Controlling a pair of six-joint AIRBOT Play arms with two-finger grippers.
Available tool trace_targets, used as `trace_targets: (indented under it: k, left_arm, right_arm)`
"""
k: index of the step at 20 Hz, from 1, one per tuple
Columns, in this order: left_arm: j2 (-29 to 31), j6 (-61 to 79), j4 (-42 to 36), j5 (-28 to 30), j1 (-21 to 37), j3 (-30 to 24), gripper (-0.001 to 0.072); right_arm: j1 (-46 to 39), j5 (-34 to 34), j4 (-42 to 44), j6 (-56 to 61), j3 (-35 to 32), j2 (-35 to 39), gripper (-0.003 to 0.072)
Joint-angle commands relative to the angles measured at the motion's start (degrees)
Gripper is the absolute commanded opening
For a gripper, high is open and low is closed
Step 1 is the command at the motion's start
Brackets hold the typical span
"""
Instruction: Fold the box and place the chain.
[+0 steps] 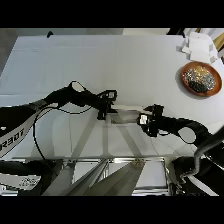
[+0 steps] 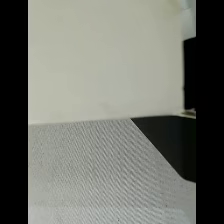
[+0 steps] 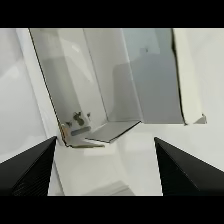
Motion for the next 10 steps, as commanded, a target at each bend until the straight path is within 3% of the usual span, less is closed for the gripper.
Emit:
trace_targets:
  k: [1, 10]
  left_arm:
    - [0.0, 0.0, 0.0, 0.0, 0.0, 0.0, 0.0011]
    - [0.0, 0.0, 0.0, 0.0, 0.0, 0.0, 0.0011]
  right_arm:
    - [-2.5, 2.3, 11.5, -12.2, 0.2, -2.0, 0.0672]
    - [-12.5, 11.3, 26.6, -30.7, 0.8, -7.1, 0.0672]
